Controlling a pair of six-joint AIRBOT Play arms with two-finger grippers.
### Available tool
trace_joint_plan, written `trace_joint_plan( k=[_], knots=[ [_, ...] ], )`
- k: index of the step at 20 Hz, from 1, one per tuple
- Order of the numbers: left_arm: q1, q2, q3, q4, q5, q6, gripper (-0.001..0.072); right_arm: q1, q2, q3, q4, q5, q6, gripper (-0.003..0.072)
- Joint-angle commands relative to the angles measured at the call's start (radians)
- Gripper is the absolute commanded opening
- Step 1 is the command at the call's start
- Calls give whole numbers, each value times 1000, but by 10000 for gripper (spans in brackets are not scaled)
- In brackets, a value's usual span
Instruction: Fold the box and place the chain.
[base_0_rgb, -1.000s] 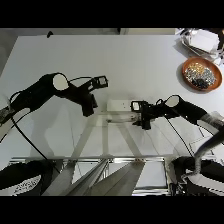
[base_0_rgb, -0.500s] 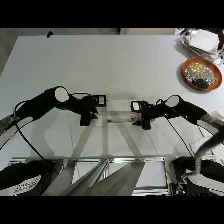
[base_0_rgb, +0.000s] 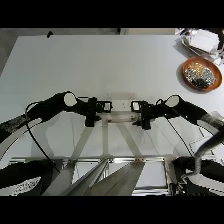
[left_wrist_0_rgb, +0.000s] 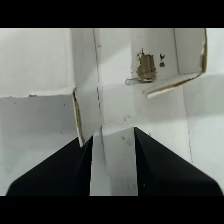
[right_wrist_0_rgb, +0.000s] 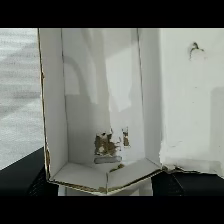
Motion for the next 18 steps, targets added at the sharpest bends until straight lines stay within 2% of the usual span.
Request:
trace_joint_plan(
  k=[1, 11, 13, 18],
  knots=[
    [-8, -8, -1, 14, 24, 6, 289, -1, 1, 1, 0, 0, 0, 296],
    [-28, -5, -1, 13, 23, 52, 265, -1, 1, 1, 0, 1, 0, 296],
    [-43, -5, -1, 12, 23, 76, 205, -1, 1, 1, 0, 0, 0, 296],
    [-64, -5, -1, 0, 22, 77, 209, -1, 1, 1, 0, 0, 0, 296]
  ],
)
